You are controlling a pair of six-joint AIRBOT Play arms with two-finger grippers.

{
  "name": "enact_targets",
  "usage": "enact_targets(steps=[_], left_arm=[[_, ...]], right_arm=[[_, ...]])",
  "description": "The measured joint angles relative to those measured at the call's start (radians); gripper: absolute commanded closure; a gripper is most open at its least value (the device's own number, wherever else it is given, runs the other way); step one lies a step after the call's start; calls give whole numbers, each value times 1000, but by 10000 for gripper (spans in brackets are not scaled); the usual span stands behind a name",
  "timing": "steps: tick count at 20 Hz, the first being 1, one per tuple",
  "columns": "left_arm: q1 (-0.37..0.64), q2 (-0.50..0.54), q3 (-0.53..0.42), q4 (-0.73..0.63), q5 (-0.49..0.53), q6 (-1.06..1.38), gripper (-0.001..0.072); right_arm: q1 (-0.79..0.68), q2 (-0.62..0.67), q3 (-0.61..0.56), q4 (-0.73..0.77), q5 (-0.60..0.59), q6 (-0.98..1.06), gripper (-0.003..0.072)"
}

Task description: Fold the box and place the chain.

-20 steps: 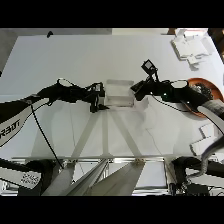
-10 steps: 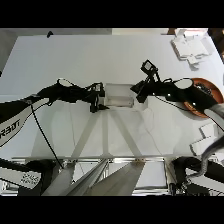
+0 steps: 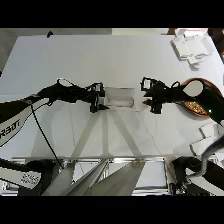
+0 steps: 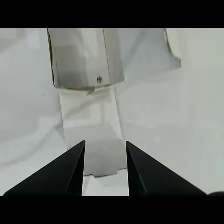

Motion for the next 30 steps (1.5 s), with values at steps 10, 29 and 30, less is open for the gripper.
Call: enact_targets(steps=[10, 29, 30], left_arm=[[0, 0, 0, 0, 0, 0, 368], [0, 0, 0, 0, 0, 0, 368], [1, 0, 0, 1, 0, 0, 368]], right_arm=[[0, -185, -4, 179, -66, -277, 402], [80, -266, -4, 370, -144, -388, 222], [81, -266, -4, 380, -145, -390, 212]])
